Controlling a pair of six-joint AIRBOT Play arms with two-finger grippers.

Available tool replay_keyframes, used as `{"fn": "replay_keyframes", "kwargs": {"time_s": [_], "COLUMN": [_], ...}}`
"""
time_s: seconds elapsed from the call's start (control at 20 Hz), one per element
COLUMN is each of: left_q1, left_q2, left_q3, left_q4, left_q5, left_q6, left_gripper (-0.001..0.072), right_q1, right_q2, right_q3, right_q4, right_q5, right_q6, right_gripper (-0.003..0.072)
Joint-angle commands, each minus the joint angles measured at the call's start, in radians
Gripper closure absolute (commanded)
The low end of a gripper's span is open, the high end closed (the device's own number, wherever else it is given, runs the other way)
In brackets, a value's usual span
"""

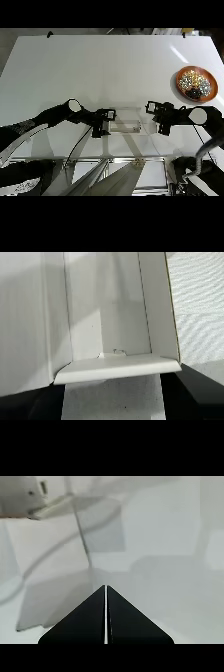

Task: Fold the box and place the chain.

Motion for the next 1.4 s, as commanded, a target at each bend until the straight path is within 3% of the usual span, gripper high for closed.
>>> {"fn": "replay_keyframes", "kwargs": {"time_s": [0.0,0.1,0.2,0.25,0.5,0.55,0.6,0.65,0.7,0.75,1.0,1.35], "left_q1": [0.000,0.000,0.000,0.000,0.000,0.000,0.000,0.000,0.000,0.000,0.000,0.000], "left_q2": [0.001,0.001,0.001,0.001,0.001,0.001,0.001,0.001,0.001,0.001,0.001,0.001], "left_q3": [0.000,0.000,0.000,0.000,0.000,0.000,0.000,0.000,0.000,0.000,0.000,0.000], "left_q4": [0.000,0.000,0.000,0.000,0.000,0.000,0.000,0.000,0.000,0.000,0.000,0.000], "left_q5": [0.000,0.000,0.000,0.000,0.000,0.000,0.000,0.000,0.000,0.000,0.000,0.000], "left_q6": [0.000,0.000,0.000,0.000,0.000,0.000,0.000,0.000,0.000,0.000,0.000,0.000], "left_gripper": [0.0394,0.0394,0.0394,0.0394,0.0394,0.0394,0.0394,0.0394,0.0394,0.0394,0.0394,0.0394], "right_q1": [-0.082,-0.082,-0.082,-0.082,-0.082,-0.082,-0.082,-0.082,-0.082,-0.072,-0.007,-0.043], "right_q2": [-0.052,-0.052,-0.052,-0.052,-0.056,-0.056,-0.056,-0.056,-0.056,-0.056,-0.056,-0.056], "right_q3": [0.000,0.000,0.000,-0.002,-0.036,-0.047,-0.059,-0.067,-0.068,-0.068,-0.068,-0.068], "right_q4": [0.061,0.171,0.287,0.316,0.335,0.357,0.398,0.439,0.454,0.461,0.452,0.351], "right_q5": [-0.029,-0.037,-0.022,-0.013,0.037,0.037,0.019,-0.004,-0.005,-0.004,0.004,0.031], "right_q6": [-0.093,-0.234,-0.399,-0.449,-0.494,-0.513,-0.519,-0.518,-0.520,-0.536,-0.615,-0.604], "right_gripper": [0.0670,0.0657,0.0567,0.0566,0.0555,0.0399,0.0091,0.0078,0.0267,0.0393,0.0447,0.0449]}}
